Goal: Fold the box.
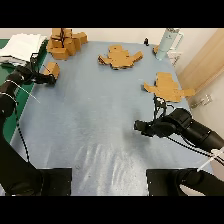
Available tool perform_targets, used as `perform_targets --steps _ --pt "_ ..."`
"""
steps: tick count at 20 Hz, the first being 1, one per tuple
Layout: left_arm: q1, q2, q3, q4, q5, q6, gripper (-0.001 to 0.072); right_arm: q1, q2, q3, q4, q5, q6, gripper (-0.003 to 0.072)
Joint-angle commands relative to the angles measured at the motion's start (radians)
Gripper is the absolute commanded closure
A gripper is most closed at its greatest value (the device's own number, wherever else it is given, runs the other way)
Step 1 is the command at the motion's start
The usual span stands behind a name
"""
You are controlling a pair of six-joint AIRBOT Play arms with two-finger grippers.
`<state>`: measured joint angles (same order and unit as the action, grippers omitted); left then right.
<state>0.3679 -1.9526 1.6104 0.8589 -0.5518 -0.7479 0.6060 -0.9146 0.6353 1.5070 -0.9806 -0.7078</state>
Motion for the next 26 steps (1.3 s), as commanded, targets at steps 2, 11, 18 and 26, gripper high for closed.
perform_targets --steps 2,11,18,26 --pt "0.001 -0.005 0.003 0.006 0.002 -0.001 0.0194 0.001 0.0 0.001 0.0 0.0 0.0 0.0681" --pt "0.002 -0.005 0.003 0.005 0.01 -0.005 0.0005 0.001 0.0 0.001 0.0 0.0 0.0 0.0681" --pt "0.013 0.028 0.006 0.032 -0.145 0.001 0.0005 0.001 0.0 0.001 0.0 0.0 0.0 0.0681" --pt "0.093 0.171 0.102 0.127 -0.703 0.0 0.0005 0.001 0.0 0.001 0.0 0.0 0.0 0.0681"
